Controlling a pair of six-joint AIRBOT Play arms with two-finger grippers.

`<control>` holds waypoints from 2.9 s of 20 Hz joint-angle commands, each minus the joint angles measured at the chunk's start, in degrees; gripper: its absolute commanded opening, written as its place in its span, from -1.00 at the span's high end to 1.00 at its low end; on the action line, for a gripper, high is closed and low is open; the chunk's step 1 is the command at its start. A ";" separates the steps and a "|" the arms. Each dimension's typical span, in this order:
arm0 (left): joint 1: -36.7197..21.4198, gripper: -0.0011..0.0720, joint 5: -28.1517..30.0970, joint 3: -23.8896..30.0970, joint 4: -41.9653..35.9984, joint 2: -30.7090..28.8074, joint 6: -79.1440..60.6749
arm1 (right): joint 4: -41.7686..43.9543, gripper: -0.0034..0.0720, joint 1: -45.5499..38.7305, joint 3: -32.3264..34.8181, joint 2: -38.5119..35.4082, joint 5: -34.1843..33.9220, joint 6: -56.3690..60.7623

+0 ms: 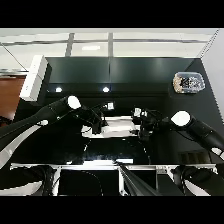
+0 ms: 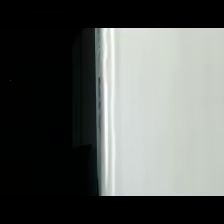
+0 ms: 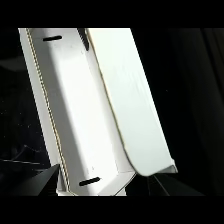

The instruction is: Fold the box and place the chain.

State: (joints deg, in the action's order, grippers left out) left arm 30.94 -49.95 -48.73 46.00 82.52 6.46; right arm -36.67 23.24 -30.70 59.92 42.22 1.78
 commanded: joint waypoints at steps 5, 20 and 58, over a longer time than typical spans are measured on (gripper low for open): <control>0.04 0.91 0.02 -0.04 0.00 0.02 -0.02 | 1.73 -0.78 0.09 0.15 1.57 2.82 -2.36; 0.04 0.91 0.00 -0.15 0.00 0.02 -0.02 | 1.77 -0.78 0.09 0.20 9.68 3.04 -14.95; 0.02 -0.44 -9.70 -0.17 11.15 -12.72 16.70 | 3.74 -0.18 0.09 0.17 11.85 -0.72 -16.76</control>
State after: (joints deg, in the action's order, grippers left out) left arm 30.96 -54.06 -48.86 50.76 74.48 14.52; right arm -32.95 23.29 -30.52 71.77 41.65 -15.00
